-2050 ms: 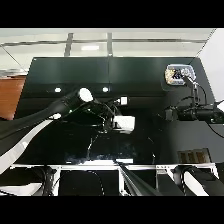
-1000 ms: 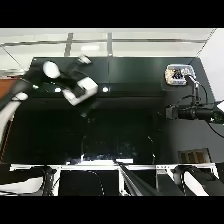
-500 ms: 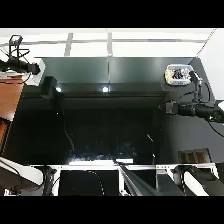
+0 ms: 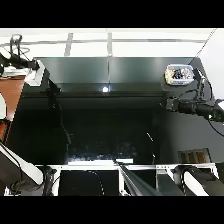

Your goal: Fold the box and place the chain.

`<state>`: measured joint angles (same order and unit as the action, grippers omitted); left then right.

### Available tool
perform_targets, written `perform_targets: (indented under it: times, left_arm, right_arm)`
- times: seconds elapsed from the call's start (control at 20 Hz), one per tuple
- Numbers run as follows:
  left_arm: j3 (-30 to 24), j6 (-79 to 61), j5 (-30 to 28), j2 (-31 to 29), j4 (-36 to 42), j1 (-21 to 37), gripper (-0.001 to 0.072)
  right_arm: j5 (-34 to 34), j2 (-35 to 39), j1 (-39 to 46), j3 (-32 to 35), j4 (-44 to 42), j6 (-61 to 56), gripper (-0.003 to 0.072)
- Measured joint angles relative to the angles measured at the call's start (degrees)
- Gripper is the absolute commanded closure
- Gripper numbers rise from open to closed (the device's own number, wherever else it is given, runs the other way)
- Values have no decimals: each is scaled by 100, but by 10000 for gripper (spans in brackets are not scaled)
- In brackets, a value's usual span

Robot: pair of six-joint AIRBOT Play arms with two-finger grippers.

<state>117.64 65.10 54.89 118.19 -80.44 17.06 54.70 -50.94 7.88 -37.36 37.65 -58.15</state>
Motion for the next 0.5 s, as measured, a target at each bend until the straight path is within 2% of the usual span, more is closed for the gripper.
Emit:
perform_targets:
  times: [0.05,0.1,0.15,0.2,0.35,0.5]
  left_arm:
    - [199,162,302,-85,-39,-28,3]
    - [293,387,507,-234,-57,-57,90]
    - [275,702,704,-472,-59,-83,412]
    - [127,1008,885,-739,-57,-107,673]
    - [-999,1467,1073,-1917,323,-236,682]
    - [-2929,1429,673,-3440,914,-662,681]
  right_arm:
    - [-120,-2,-44,0,0,-2,668]
    - [-289,-4,-120,0,-4,-7,667]
    - [-533,-7,-240,0,-9,-15,668]
    - [-820,-20,-374,0,-15,-17,668]
    - [-1572,-149,-820,-11,162,-2,667]
    - [-1891,-361,-1082,-31,793,2,667]
